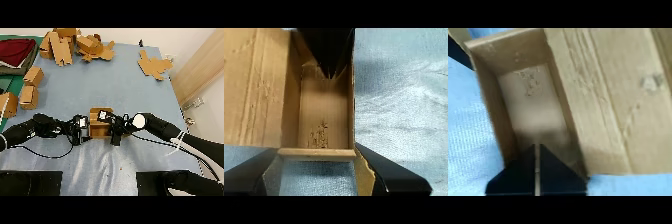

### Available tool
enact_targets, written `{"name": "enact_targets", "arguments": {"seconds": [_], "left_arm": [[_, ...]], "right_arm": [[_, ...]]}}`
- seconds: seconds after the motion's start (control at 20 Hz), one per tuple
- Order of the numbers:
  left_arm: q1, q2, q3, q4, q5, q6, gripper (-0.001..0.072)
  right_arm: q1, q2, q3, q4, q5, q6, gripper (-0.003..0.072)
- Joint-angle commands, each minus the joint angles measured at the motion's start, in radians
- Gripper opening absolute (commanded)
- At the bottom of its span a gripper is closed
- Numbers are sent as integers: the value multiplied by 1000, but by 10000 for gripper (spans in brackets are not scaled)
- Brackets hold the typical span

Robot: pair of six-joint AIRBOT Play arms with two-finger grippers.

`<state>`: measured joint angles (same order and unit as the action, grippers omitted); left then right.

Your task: Fold the box.

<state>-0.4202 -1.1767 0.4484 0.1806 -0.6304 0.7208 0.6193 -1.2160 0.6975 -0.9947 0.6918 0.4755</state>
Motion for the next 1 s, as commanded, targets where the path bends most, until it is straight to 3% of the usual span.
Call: {"name": "enact_targets", "arguments": {"seconds": [0.0,0.1,0.3,0.45,0.55,0.8,0.95], "left_arm": [[0,0,-1,0,0,-1,522],[0,0,-1,0,0,0,522],[0,0,-1,0,1,0,522],[0,0,-1,0,1,0,522],[0,0,-1,0,1,-1,522],[0,0,-1,0,1,-1,522],[0,0,-1,-1,0,-1,522]], "right_arm": [[-2,11,-1,-113,37,138,2],[-2,30,-1,-189,32,224,2],[-3,85,-1,-192,28,294,2],[-4,177,-1,-201,64,368,2],[-37,257,-1,-290,71,521,2],[-271,380,-5,-679,144,1108,1],[-432,376,-74,-555,145,1146,1]]}}
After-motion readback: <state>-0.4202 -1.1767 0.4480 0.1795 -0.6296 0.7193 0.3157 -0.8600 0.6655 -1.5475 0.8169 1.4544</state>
